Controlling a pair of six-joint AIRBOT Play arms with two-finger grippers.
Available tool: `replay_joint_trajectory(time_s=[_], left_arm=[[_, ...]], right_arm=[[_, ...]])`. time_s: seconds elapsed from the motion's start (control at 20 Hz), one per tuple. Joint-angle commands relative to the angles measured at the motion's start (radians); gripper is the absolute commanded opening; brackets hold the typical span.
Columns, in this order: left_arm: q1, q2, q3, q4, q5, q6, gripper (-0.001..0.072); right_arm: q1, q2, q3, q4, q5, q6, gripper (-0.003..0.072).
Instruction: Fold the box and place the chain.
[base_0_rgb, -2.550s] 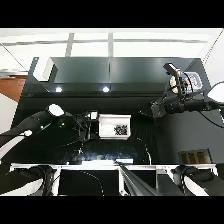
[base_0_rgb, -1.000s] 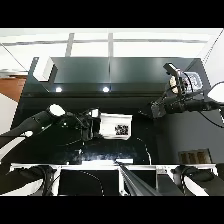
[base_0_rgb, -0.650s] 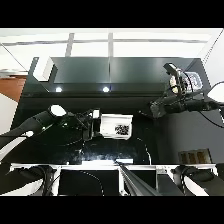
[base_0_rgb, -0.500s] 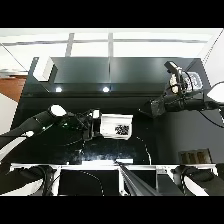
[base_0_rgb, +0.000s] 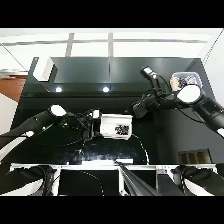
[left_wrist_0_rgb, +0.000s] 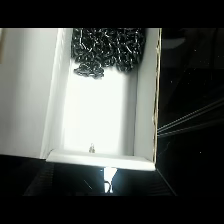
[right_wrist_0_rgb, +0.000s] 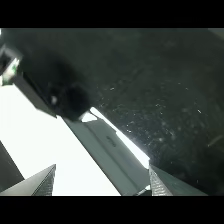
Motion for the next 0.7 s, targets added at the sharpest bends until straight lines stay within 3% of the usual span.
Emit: replay_joint_trajectory(time_s=[0.0,0.2,0.65], left_arm=[[0.0,-0.001,0.0,0.0,0.002,0.0,0.0391],[0.0,-0.001,0.0,0.0,0.002,0.0,0.0391],[0.0,-0.001,0.0,0.0,0.002,0.0,0.0391]], right_arm=[[0.029,-0.026,0.0,-0.006,0.011,-0.147,0.0709],[0.029,-0.027,-0.022,-0.006,0.105,-0.284,0.0709],[0.081,-0.026,-0.063,-0.008,0.114,-0.351,0.0708]])
